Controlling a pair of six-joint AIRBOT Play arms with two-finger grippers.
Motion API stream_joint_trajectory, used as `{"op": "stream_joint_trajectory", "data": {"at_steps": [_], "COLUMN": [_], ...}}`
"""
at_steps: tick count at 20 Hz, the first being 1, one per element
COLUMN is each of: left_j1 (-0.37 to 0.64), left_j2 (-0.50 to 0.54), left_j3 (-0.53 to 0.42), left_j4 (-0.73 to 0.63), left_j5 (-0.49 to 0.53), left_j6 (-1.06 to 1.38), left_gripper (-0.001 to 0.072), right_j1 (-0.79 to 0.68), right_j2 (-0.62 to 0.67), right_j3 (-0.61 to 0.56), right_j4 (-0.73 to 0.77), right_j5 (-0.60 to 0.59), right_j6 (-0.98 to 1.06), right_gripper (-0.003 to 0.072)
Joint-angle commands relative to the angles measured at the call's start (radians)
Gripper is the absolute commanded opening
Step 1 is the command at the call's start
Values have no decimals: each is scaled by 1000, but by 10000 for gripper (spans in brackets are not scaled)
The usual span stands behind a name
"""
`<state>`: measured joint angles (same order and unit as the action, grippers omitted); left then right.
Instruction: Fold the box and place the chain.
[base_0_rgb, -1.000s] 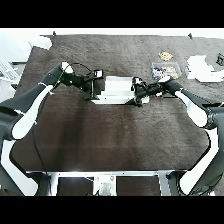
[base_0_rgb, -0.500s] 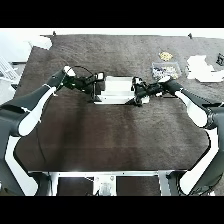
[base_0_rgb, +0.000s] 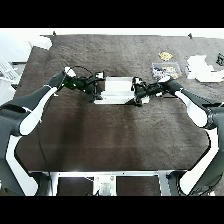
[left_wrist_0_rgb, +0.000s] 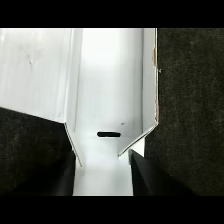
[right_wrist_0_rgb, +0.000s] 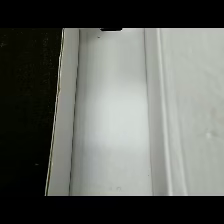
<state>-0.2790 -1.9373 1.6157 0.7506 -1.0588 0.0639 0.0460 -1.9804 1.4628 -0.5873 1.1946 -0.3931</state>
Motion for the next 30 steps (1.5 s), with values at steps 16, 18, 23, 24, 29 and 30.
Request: {"op": "stream_joint_trajectory", "data": {"at_steps": [16, 18, 23, 24, 29, 30], "left_j1": [-63, -63, -63, -63, -63, -63], "left_j2": [0, 0, -21, -26, -31, -31], "left_j3": [1, 1, 1, 1, 1, 1], "left_j4": [-74, -108, -111, -115, -145, -146], "left_j5": [27, 21, 26, 26, 38, 47], "left_j6": [23, 27, 23, 23, 23, 23], "left_gripper": [394, 437, 417, 417, 537, 611], "right_j1": [1, 1, 1, 1, 1, 1], "right_j2": [0, 0, 0, 0, 0, 0], "right_j3": [0, 0, 0, 0, 0, 0], "right_j4": [0, 0, 0, 0, 0, 0], "right_j5": [0, 0, 0, 0, 0, 0], "right_j6": [0, 0, 0, 0, 0, 0], "right_gripper": [571, 571, 571, 571, 571, 571]}}
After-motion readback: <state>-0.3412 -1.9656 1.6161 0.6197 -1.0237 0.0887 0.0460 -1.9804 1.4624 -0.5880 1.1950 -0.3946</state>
